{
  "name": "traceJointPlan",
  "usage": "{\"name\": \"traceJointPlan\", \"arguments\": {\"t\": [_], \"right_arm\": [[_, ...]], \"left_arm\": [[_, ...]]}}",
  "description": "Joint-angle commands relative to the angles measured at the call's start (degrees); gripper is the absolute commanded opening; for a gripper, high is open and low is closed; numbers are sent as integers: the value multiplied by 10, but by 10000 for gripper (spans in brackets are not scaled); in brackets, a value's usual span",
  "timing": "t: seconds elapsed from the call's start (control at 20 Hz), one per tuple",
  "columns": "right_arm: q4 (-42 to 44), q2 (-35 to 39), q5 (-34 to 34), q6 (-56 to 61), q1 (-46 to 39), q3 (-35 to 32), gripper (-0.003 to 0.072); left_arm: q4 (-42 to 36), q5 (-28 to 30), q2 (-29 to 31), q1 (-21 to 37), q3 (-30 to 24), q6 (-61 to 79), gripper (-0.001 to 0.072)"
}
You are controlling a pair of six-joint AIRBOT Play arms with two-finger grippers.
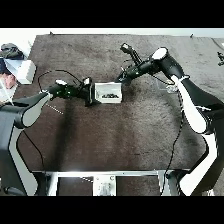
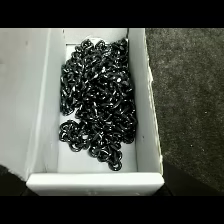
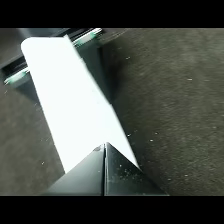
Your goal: Fold the box and place the chain.
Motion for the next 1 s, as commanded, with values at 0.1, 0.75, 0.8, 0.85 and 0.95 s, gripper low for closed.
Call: {"name": "traceJointPlan", "arguments": {"t": [0.1, 0.75, 0.8, 0.85, 0.95], "right_arm": [[13, -1, 61, -53, 5, 1, 181], [-66, -1, 26, -114, 50, 0, 255], [-67, -1, 26, -119, 50, 0, 256], [-67, -1, 26, -119, 50, 0, 256], [-68, -2, 30, -135, 51, 0, 257]], "left_arm": [[0, 0, 0, 0, 0, 0, 474], [0, 0, 0, 0, 0, 0, 474], [0, 0, 0, 0, 0, 0, 474], [0, 0, 0, 0, 0, 0, 474], [0, 0, 0, 0, 0, 0, 474]]}}
